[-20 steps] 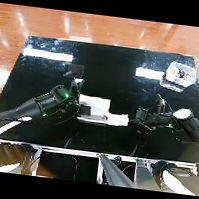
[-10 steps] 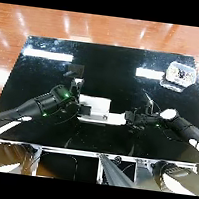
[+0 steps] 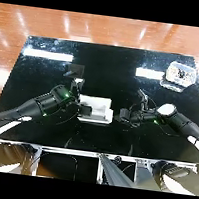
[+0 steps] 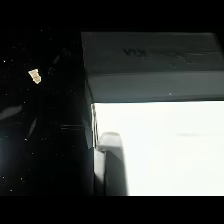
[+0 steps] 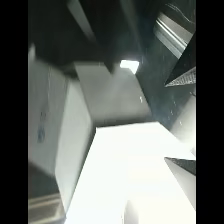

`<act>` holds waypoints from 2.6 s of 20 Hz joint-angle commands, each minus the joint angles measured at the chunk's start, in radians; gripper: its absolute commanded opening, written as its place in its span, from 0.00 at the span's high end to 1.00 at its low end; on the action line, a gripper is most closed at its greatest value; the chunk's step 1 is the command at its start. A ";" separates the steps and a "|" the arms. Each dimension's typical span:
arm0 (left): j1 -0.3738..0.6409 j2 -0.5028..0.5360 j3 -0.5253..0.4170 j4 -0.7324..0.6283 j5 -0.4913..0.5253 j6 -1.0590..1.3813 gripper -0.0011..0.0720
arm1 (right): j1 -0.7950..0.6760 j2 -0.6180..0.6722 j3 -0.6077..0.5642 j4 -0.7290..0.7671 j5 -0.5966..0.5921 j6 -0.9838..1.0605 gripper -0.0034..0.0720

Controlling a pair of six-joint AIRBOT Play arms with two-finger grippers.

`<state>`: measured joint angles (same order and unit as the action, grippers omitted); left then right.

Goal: Fold the box and place the chain.

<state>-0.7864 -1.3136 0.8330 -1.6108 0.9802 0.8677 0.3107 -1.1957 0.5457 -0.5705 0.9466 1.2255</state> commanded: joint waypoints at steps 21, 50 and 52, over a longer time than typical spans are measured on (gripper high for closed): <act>0.000 0.000 0.000 0.001 -0.016 0.001 0.96 | 0.417 -0.002 0.354 -0.749 -0.031 0.811 0.23; -0.001 0.000 0.000 0.001 -0.024 0.001 0.96 | 0.560 -0.172 0.492 -1.038 0.109 0.986 0.10; -0.001 0.000 0.000 0.001 -0.024 0.001 0.96 | 0.561 -0.212 0.520 -1.043 0.142 0.986 0.19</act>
<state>-0.7872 -1.3140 0.8322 -1.6112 0.9565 0.8684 0.8703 -1.3743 1.0428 -1.6039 1.0573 2.2032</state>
